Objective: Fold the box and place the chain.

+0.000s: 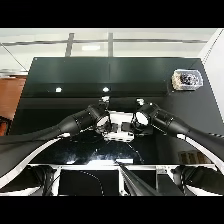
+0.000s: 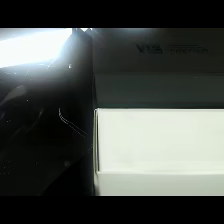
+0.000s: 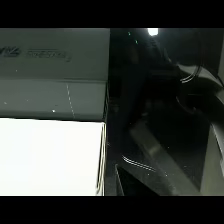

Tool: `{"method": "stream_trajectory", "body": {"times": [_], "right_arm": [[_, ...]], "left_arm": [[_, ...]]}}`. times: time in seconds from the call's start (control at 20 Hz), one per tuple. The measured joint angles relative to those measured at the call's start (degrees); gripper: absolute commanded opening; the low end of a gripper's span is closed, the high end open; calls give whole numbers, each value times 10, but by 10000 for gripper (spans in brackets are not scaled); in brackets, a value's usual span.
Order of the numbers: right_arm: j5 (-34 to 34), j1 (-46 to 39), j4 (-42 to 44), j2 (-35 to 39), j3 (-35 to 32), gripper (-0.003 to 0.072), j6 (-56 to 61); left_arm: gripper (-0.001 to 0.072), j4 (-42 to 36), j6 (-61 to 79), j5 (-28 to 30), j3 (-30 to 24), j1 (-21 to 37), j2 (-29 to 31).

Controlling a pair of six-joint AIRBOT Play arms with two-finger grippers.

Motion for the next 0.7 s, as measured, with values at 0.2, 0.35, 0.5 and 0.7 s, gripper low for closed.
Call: {"method": "stream_trajectory", "body": {"times": [0.2,0.35,0.5,0.7], "right_arm": [[0,0,1,-2,0,129,9],[0,0,4,-2,0,47,10],[-1,0,9,-2,0,52,4],[3,0,12,-2,0,242,-14]], "left_arm": [[31,0,0,0,0,0,0],[31,0,2,1,0,0,0],[31,0,2,0,0,0,0],[31,2,1,-4,0,0,0]]}}
